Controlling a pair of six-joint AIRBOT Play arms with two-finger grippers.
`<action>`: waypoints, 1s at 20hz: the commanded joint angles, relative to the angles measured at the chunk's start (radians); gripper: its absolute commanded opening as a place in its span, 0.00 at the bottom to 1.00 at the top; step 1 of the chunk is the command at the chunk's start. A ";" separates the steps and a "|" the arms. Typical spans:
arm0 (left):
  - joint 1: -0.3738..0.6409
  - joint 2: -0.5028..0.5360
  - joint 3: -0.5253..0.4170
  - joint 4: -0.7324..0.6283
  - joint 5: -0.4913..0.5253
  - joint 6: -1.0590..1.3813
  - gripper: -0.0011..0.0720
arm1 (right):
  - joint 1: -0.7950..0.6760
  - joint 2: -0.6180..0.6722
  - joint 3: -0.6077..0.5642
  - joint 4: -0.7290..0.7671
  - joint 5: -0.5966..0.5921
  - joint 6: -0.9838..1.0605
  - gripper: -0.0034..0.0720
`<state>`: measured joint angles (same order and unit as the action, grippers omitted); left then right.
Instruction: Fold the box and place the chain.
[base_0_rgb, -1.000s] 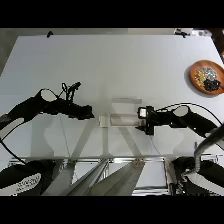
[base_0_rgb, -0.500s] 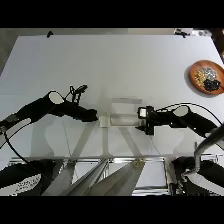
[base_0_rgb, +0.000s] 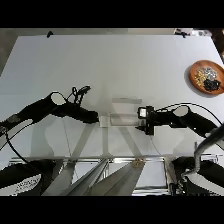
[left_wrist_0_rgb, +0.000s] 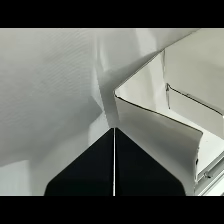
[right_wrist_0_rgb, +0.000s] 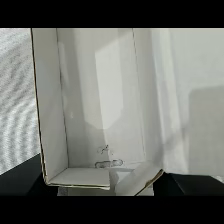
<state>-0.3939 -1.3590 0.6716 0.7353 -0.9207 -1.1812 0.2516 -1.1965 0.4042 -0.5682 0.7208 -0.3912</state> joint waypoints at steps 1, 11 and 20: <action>-0.001 -0.005 0.000 0.015 -0.011 0.002 0.02 | 0.001 0.000 0.000 0.000 0.000 0.000 0.68; -0.048 -0.022 0.000 -0.153 0.014 0.105 0.02 | 0.001 0.000 0.000 0.000 0.000 0.000 0.68; -0.048 -0.019 0.000 -0.322 0.005 0.289 0.03 | 0.001 0.000 0.000 0.000 0.000 0.000 0.68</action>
